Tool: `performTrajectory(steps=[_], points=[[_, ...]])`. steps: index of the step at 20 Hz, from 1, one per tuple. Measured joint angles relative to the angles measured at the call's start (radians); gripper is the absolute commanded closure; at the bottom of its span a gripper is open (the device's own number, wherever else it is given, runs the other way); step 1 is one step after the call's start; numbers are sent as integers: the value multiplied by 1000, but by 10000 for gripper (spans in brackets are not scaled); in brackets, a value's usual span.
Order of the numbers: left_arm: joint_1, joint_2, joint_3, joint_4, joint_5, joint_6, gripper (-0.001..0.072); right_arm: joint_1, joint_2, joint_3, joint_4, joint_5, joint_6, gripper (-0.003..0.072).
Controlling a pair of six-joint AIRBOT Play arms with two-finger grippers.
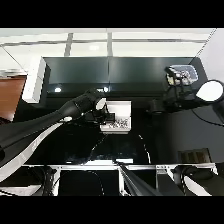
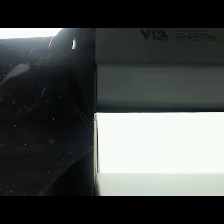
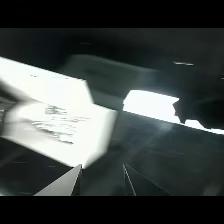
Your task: Fold the box and place the chain.
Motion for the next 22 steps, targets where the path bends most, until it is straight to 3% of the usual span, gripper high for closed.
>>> performTrajectory(steps=[2,3,4,5,8,11,15,17,19,21,22], points=[[0,0,0,-11,11,-2,678,-55,16,0,-70,34,-11,371],[0,0,1,-18,20,-10,546,-74,21,0,-89,46,-16,371],[-1,2,3,-27,24,-23,294,-89,24,0,-106,55,-20,371],[-2,6,6,-31,26,-34,93,-99,27,0,-118,61,-24,371],[-8,53,14,-6,32,-31,72,-116,31,0,-138,71,-36,371],[-8,165,-8,96,13,22,73,-122,33,0,-149,74,-42,371],[122,367,-181,214,-11,84,73,-124,33,0,-154,74,-51,371],[241,452,-303,111,14,226,74,-125,33,0,-155,70,-67,371],[364,502,-417,-132,56,518,71,-125,33,0,-154,56,-75,371],[448,516,-502,-365,88,876,-11,-125,33,0,-149,31,-80,371],[473,516,-533,-454,101,1059,-11,-125,33,0,-148,18,-83,371]])
